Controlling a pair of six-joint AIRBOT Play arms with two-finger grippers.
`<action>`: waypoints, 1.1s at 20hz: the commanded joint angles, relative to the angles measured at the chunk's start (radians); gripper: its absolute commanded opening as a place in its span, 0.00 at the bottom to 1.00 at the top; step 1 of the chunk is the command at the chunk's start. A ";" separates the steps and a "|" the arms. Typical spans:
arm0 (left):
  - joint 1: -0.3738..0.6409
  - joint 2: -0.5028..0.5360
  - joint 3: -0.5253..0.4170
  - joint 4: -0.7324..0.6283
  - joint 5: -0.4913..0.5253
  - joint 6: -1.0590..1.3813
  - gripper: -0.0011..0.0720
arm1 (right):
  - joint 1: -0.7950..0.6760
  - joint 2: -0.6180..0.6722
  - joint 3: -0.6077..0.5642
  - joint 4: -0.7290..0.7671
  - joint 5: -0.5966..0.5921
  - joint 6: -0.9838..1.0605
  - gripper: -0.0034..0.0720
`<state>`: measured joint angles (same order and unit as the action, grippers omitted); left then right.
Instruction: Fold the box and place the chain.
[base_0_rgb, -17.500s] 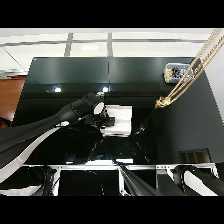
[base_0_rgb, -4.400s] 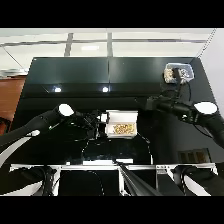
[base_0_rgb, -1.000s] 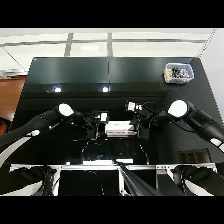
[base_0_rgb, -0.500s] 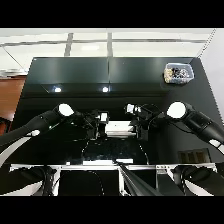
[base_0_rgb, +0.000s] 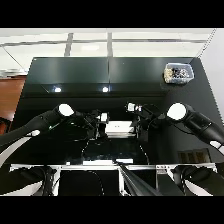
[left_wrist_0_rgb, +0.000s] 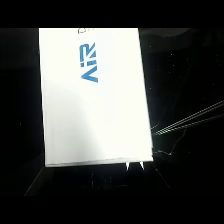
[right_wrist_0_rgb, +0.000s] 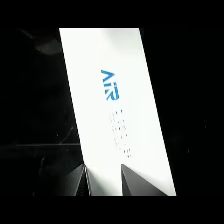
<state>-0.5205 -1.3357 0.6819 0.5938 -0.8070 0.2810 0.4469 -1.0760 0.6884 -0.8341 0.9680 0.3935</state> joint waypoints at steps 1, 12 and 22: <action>0.000 0.000 0.001 0.000 0.002 0.000 0.65 | -0.026 0.042 0.021 0.013 0.087 0.123 0.40; 0.000 0.000 0.001 0.000 0.002 0.000 0.65 | -0.060 0.053 -0.109 0.443 -0.084 0.592 0.07; 0.000 0.000 0.001 0.000 0.002 0.000 0.65 | -0.058 -0.090 -0.141 0.351 -0.126 0.603 0.07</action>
<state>-0.5205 -1.3357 0.6819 0.5938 -0.8047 0.2794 0.3878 -1.1366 0.5518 -0.4465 0.8757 0.9920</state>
